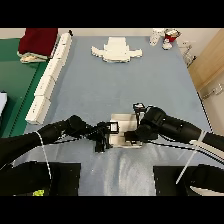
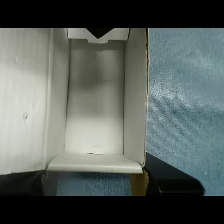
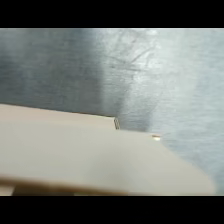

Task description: Fold the box.

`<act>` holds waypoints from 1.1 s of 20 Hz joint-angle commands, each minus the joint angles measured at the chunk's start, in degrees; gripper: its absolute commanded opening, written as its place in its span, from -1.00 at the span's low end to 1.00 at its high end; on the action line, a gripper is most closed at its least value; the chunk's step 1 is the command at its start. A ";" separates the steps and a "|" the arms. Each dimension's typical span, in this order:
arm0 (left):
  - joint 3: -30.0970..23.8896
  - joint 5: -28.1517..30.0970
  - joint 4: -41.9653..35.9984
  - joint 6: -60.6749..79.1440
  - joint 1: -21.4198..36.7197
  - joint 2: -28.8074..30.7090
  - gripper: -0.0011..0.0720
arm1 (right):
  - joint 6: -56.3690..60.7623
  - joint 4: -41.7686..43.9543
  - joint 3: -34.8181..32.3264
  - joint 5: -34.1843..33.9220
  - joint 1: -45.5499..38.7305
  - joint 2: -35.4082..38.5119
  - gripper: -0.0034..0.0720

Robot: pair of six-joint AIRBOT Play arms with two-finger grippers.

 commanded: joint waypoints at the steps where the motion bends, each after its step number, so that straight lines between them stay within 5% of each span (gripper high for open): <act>1: -0.02 0.02 0.02 0.02 0.00 0.00 0.27 | 6.38 -3.41 1.81 -1.70 2.08 -3.34 -0.47; 2: -0.02 0.00 0.02 0.02 0.00 0.00 0.27 | 6.36 -3.41 1.81 -1.73 2.08 -3.43 -0.86; 3: -0.02 0.00 0.02 0.02 0.00 0.00 0.27 | 6.38 -3.41 1.81 -1.73 2.08 -3.45 -0.90; 12: -0.02 0.02 0.02 0.02 0.00 0.00 0.27 | 6.34 -2.97 1.81 -1.73 2.08 -3.39 -0.90; 13: -0.02 0.02 0.02 0.02 0.00 0.00 0.27 | 6.36 -2.95 1.84 -1.92 2.08 -3.26 -0.69; 14: -0.02 0.02 0.02 0.02 0.00 0.00 0.27 | 6.38 -2.95 2.08 -2.45 2.05 -3.13 -0.10; 15: -0.02 0.02 0.02 0.02 0.00 0.00 0.27 | 6.36 -2.97 2.62 -3.76 2.05 -3.02 0.29; 22: -0.02 0.02 0.02 0.02 0.00 0.00 0.27 | 6.27 -4.83 7.87 -11.93 1.92 2.71 0.33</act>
